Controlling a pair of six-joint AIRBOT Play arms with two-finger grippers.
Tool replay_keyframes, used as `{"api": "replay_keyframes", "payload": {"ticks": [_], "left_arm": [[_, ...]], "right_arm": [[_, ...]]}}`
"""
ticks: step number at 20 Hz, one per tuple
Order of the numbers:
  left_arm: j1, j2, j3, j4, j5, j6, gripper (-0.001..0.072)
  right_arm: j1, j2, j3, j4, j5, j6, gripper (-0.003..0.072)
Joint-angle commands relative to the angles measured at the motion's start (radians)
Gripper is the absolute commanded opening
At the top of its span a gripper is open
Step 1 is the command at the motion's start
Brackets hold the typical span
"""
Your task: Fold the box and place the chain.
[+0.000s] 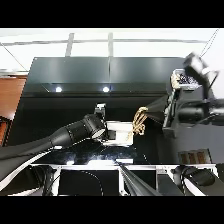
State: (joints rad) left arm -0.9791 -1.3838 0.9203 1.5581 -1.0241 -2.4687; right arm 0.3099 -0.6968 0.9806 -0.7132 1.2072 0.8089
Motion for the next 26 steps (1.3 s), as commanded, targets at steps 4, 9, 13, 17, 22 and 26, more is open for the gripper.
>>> {"api": "replay_keyframes", "payload": {"ticks": [4, 9, 13, 17, 22, 26], "left_arm": [[0.000, 0.000, 0.000, 0.000, 0.000, 0.000, 0.0030], [0.000, 0.000, 0.000, 0.000, 0.000, 0.000, 0.0030], [0.000, 0.000, 0.000, 0.000, 0.002, 0.000, 0.0030], [0.000, 0.000, 0.000, 0.000, 0.002, 0.000, 0.0030], [0.000, 0.000, 0.000, 0.000, 0.002, 0.000, 0.0030], [0.000, 0.000, 0.000, 0.001, 0.003, 0.000, 0.0029]], "right_arm": [[0.000, -0.003, 0.086, 0.245, 0.019, 0.072, 0.0011], [0.047, -0.093, 0.039, 0.238, 0.056, 0.089, 0.0012], [0.080, -0.162, -0.110, 0.146, -0.002, 0.088, 0.0011], [0.099, -0.195, -0.269, 0.137, -0.103, 0.084, 0.0012], [0.148, -0.285, -0.314, 0.135, -0.164, 0.074, 0.0015], [0.074, -0.272, -0.297, 0.104, -0.078, 0.072, 0.0535]]}}
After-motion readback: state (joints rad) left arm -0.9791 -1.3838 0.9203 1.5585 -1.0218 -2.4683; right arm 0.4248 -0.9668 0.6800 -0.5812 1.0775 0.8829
